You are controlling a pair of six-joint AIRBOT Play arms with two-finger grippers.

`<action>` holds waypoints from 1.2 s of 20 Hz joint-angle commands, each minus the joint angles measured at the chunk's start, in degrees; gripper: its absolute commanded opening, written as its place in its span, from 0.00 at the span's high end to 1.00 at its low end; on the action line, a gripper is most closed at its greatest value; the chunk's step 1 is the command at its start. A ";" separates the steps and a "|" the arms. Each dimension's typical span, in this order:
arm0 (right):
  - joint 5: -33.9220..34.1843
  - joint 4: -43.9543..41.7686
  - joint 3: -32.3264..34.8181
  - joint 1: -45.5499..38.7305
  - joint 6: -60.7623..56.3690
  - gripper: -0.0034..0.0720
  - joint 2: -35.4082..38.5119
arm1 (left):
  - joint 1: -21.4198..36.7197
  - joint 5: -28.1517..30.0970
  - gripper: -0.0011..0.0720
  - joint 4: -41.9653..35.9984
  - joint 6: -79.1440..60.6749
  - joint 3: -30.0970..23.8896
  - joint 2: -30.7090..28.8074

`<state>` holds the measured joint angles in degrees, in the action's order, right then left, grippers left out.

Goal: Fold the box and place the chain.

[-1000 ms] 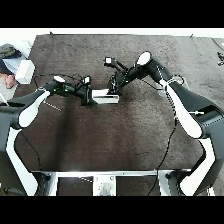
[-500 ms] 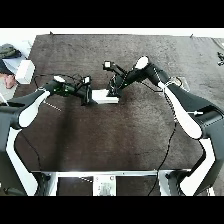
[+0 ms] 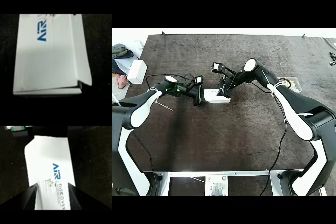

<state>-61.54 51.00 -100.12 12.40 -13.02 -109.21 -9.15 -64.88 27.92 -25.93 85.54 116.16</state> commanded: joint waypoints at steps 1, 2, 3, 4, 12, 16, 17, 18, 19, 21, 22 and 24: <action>2.56 0.92 0.02 0.26 -0.02 0.36 0.90 | 0.02 -0.07 0.71 0.09 -0.04 0.00 0.02; 3.15 1.33 -0.02 0.26 0.00 0.36 1.09 | 0.02 -0.07 0.71 0.09 -0.04 0.00 0.02; 3.69 1.53 -0.11 0.26 0.00 0.36 1.11 | 0.02 -0.07 0.71 0.09 -0.04 0.00 0.02; 3.76 1.51 -0.28 0.26 0.00 0.36 1.11 | 0.02 -0.07 0.71 0.09 -0.04 0.00 0.02; -0.17 2.01 -0.11 0.26 0.63 0.68 1.64 | 0.02 -0.07 0.71 0.09 -0.04 0.00 0.02; -0.17 3.23 -0.11 0.26 0.13 0.68 0.70 | 0.02 -0.07 0.71 0.07 -0.04 0.00 0.02; -0.13 3.23 -0.11 0.28 0.13 0.68 0.59 | 0.02 -0.07 0.71 0.07 -0.04 0.00 0.02; -0.07 3.21 -0.11 0.28 0.13 0.69 0.57 | 0.02 -0.07 0.71 0.07 -0.04 0.00 0.02; 0.02 3.19 -0.11 0.31 0.09 0.69 0.57 | 0.02 -0.07 0.71 0.07 -0.04 0.00 0.02; -0.22 3.17 -0.11 0.35 -0.13 0.84 0.57 | 0.02 -0.07 0.71 0.07 -0.04 0.00 0.02; -0.28 3.17 -0.11 0.42 -0.28 0.84 0.57 | 0.02 -0.07 0.71 0.07 -0.04 0.00 0.02; -1.18 3.21 -0.11 0.70 -0.28 0.84 0.57 | 0.02 -0.07 0.71 0.07 -0.04 0.00 0.02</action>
<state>-61.93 54.11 -100.25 12.86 -13.02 -108.57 -9.10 -64.88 27.94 -25.96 85.56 116.16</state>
